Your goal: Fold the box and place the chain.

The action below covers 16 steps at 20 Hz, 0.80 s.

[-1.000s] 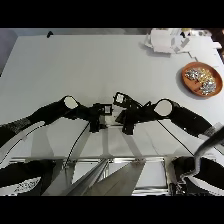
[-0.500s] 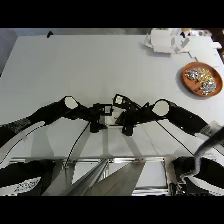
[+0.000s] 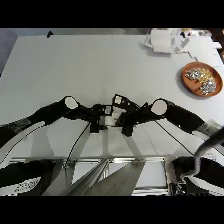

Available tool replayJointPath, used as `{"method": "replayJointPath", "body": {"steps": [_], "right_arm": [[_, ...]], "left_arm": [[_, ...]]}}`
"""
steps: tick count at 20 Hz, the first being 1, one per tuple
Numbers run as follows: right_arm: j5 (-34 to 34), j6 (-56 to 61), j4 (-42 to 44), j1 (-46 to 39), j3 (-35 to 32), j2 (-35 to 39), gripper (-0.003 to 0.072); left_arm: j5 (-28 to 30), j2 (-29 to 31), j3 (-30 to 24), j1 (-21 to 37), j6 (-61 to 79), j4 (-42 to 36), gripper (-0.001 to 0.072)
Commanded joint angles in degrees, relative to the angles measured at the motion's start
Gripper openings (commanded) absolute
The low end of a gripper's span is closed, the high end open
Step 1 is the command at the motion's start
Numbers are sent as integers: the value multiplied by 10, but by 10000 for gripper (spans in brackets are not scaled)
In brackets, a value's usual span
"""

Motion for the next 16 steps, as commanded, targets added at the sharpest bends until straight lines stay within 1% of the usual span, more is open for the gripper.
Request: {"method": "replayJointPath", "body": {"steps": [1,4,7,10,13,16], "right_arm": [[2,1,2,0,2,33,11],[-3,1,1,-8,2,72,13],[35,3,0,-64,2,92,11],[79,3,-3,-125,0,89,10],[82,-2,-3,-154,-16,82,10],[83,-28,-3,-158,-43,79,10]], "left_arm": [[3,0,0,1,0,2,210],[3,0,0,1,0,2,210],[3,0,0,1,0,2,210],[3,0,0,1,0,2,210],[3,0,0,1,0,2,210],[3,0,0,1,0,2,210]]}}
